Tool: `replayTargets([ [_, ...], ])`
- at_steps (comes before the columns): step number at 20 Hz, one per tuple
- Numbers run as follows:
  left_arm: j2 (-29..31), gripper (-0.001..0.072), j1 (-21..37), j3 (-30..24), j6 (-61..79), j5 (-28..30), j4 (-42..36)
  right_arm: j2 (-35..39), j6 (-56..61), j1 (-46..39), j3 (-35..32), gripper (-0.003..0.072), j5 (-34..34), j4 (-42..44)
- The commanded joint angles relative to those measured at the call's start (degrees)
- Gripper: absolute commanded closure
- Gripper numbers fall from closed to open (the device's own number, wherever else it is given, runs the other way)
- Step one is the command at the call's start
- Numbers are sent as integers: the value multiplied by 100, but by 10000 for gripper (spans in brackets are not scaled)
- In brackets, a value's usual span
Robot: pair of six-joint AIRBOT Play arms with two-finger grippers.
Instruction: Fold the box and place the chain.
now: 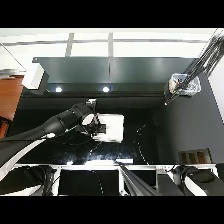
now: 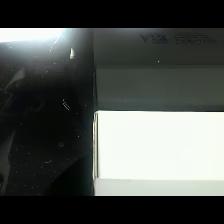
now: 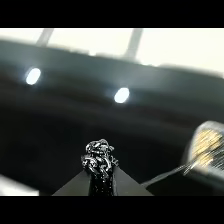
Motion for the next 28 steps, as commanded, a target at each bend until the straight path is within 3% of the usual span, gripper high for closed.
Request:
replayTargets([
  [1, -2, 676, -2, -2, 0, 2, 0, 83, 15, 686, -2, 665, 682, 293],
  [8, -2, 676, -4, -2, 0, 0, -2, 81, 15, 1650, -396, 664, 570, 778],
  [14, -2, 675, -4, -2, 0, -20, -2, 63, 140, 2343, -879, 665, -39, 1012],
  [18, -2, 676, -4, -2, 0, -20, -2, 48, 195, 2420, -946, 665, -103, 1215],
  [28, -2, 676, -4, -2, 0, -17, -2, -74, 55, 2422, -2164, 665, -1154, 1921],
])
